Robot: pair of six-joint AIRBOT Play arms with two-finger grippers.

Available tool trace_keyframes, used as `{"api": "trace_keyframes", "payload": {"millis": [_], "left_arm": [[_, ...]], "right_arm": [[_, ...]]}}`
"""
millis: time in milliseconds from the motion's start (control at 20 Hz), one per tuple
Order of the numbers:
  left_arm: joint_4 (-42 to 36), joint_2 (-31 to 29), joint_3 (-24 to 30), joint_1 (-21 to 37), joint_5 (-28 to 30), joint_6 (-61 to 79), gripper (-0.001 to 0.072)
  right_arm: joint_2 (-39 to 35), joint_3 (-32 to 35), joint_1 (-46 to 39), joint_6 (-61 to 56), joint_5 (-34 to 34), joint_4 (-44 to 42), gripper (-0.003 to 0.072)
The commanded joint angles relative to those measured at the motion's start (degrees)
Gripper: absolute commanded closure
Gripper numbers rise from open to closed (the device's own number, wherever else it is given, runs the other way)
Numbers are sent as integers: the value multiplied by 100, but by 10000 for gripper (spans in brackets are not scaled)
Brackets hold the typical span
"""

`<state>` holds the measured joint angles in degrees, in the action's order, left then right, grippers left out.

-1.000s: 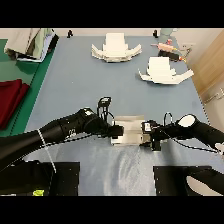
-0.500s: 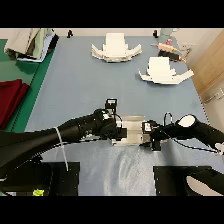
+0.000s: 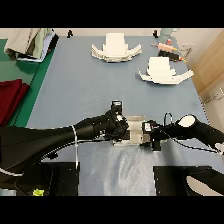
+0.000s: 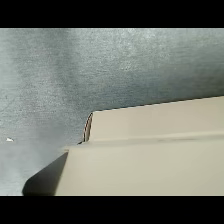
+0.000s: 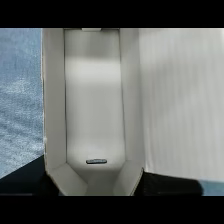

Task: Fold the box.

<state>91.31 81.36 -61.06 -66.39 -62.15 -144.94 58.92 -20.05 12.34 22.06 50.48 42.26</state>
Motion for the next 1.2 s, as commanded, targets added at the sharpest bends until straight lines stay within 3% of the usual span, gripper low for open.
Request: {"api": "trace_keyframes", "payload": {"millis": [0, 200, 250, 300, 650, 700, 750, 800, 1150], "left_arm": [[28, 44, -42, -39, -98, -146, 495], [48, 44, -42, -79, -144, -483, 497], [50, 44, -42, -79, -197, -551, 643], [48, 44, -42, -79, -201, -557, 694], [4, 39, -44, -79, -195, -590, 692], [4, 31, -44, -79, -192, -555, 643], [2, 17, -44, -76, -210, -535, 355], [2, 7, -44, -74, -269, -533, 152], [92, -354, -275, 4, -892, -413, 139]], "right_arm": [[4, 0, 4, 0, 2, -2, 150], [4, 0, 2, 0, 2, -2, 151], [4, 0, 4, 0, 2, 0, 150], [4, 0, 4, 0, 2, -2, 150], [4, 0, 4, 0, 2, 0, 150], [4, 0, 4, 0, 2, 0, 150], [4, 0, 4, 0, 2, 0, 150], [4, 0, 4, 0, 2, 0, 150], [4, 0, 4, 0, 2, -2, 150]]}}
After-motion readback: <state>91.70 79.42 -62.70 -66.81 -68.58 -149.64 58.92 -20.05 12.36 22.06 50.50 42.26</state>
